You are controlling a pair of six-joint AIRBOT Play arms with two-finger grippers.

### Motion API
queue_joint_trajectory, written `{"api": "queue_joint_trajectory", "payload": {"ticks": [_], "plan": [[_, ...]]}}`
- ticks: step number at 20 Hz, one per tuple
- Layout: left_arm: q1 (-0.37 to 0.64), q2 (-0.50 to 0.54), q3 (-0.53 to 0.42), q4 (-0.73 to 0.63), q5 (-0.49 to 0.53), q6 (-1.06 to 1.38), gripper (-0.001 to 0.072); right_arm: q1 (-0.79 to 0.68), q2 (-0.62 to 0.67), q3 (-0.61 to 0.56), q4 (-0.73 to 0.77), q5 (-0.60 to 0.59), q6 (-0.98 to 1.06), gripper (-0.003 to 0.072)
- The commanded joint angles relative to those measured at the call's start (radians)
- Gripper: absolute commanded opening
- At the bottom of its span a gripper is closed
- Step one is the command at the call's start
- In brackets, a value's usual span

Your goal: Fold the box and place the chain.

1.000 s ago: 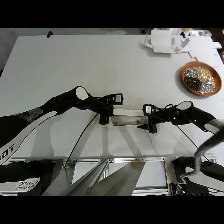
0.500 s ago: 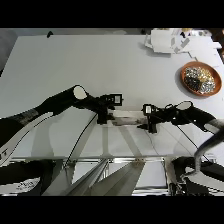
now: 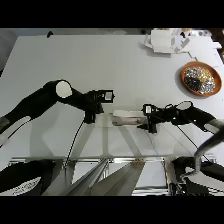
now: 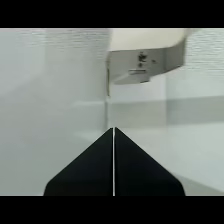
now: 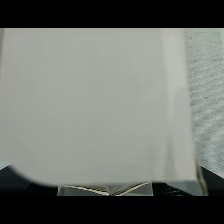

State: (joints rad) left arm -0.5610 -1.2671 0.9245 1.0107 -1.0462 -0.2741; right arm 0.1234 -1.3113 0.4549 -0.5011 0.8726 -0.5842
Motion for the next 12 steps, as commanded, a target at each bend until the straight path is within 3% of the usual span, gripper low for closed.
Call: {"api": "queue_joint_trajectory", "payload": {"ticks": [1,3,6,9,12], "plan": [[-0.062,0.047,-0.001,0.01,-0.117,-0.045,0.0002,0.0,0.0,0.0,-0.001,0.001,0.0,0.041],[-0.147,0.033,-0.002,0.004,-0.076,-0.044,0.0002,0.0,0.0,0.0,-0.001,0.002,0.0,0.041],[-0.251,-0.008,-0.002,-0.048,0.195,-0.041,0.0003,0.0,0.0,0.0,-0.001,0.002,0.0,0.041],[-0.251,-0.068,-0.002,-0.19,0.483,-0.042,0.0007,0.0,0.0,0.0,-0.001,0.002,0.0,0.041],[-0.248,-0.116,-0.002,-0.329,0.663,-0.042,0.0007,0.0,0.0,0.0,-0.001,0.002,0.0,0.041]]}}
